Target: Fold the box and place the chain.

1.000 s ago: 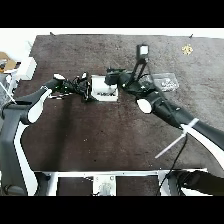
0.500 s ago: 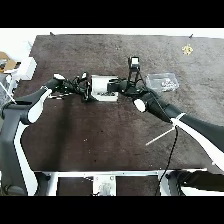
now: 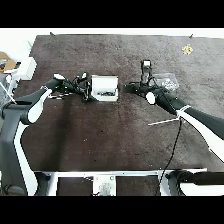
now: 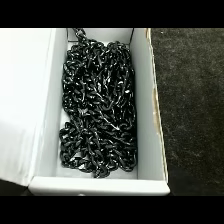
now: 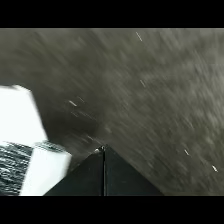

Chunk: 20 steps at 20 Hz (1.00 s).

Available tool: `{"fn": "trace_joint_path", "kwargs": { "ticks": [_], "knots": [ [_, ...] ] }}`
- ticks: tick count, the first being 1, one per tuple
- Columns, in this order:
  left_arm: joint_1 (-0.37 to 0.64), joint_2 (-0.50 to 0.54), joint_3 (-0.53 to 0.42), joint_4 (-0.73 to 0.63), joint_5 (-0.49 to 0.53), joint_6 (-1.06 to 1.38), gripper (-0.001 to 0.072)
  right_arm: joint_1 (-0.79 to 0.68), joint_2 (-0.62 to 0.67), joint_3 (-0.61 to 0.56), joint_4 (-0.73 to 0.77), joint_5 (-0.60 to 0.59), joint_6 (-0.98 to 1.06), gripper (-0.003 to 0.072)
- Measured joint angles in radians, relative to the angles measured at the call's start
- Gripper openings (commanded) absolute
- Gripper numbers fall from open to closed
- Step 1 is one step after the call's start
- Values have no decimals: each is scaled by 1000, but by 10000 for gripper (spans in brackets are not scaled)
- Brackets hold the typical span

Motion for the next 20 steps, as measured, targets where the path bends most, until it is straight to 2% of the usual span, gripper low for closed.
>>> {"fn": "trace_joint_path", "kwargs": {
  "ticks": [5, 8, 12, 17, 20],
  "knots": [
    [0, 0, 0, 0, 0, 0, 272, -22, -76, 1, 55, 6, -43, 25],
    [0, 0, 0, -1, 0, 0, 272, -28, -93, 7, 171, 6, -174, 25],
    [0, 0, 0, -1, 0, 0, 272, -52, -104, 49, 404, 58, -440, 25],
    [0, 0, 0, -2, 0, 0, 272, -119, -167, 139, 801, 251, -872, 29],
    [0, 0, 0, -2, 0, 0, 272, -147, -218, 171, 945, 335, -1020, 28]
  ]
}}
